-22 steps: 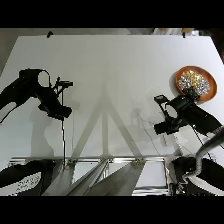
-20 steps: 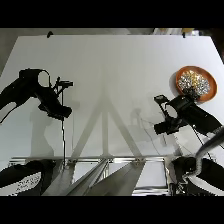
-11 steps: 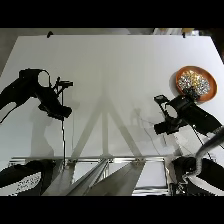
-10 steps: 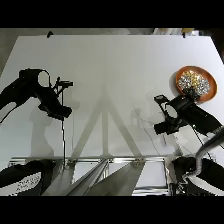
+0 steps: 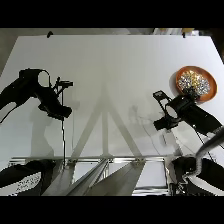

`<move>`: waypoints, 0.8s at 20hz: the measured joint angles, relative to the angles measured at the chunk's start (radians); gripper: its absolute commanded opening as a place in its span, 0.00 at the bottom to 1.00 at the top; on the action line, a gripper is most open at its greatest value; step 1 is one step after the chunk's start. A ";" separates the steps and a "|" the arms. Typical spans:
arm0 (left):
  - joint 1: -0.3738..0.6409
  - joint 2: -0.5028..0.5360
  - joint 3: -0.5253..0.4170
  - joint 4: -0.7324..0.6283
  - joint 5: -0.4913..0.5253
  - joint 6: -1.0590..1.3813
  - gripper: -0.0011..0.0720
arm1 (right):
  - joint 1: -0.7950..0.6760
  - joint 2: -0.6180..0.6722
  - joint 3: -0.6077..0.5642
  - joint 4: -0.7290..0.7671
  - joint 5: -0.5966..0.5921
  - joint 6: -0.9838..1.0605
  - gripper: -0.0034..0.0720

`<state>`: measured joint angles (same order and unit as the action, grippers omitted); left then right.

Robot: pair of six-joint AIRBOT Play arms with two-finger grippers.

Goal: Fold the box and place the chain.

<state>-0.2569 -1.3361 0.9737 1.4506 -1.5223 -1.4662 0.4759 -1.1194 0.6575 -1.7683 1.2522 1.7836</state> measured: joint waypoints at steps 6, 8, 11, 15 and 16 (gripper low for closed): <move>0.000 0.000 0.000 0.000 0.000 0.000 0.03 | -0.124 0.002 0.056 -0.241 0.081 -0.017 0.05; 0.000 0.000 0.000 0.000 0.000 0.000 0.03 | -0.248 0.004 0.069 -0.298 0.120 -0.033 0.06; 0.000 0.000 0.000 0.000 0.000 0.000 0.03 | -0.468 0.005 0.079 -0.342 0.131 -0.068 0.35; 0.000 0.000 0.000 0.000 0.000 0.000 0.03 | -0.715 0.005 0.082 -0.348 0.076 -0.186 0.75; 0.000 0.000 0.000 0.000 0.000 0.000 0.03 | -0.758 0.005 0.082 -0.342 0.054 -0.222 0.70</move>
